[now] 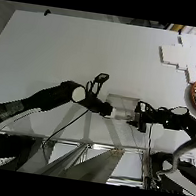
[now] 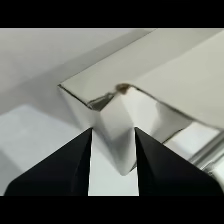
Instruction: Fold the box and place the chain.
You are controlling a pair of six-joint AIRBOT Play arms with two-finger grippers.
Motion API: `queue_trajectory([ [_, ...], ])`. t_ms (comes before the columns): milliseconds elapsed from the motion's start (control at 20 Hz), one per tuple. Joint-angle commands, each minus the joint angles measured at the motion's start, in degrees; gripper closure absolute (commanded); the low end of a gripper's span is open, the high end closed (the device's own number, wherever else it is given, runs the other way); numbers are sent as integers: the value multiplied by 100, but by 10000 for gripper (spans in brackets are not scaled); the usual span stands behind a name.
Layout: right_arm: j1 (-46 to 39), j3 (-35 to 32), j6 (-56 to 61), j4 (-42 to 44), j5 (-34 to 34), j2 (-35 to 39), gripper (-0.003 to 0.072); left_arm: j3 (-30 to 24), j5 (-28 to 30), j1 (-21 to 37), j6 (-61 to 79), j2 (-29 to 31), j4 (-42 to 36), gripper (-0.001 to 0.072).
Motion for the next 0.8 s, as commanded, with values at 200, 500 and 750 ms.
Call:
queue_trajectory([
  [200,-4,4,0,0,-2,4,276,927,-1193,-225,-1705,-455,1425,413],
  [500,-4,4,0,2,0,4,276,2273,-2472,-299,-2133,-1104,1840,413],
  [750,-4,4,0,2,0,4,276,2833,-3008,-507,-3106,-1727,2339,419],
])
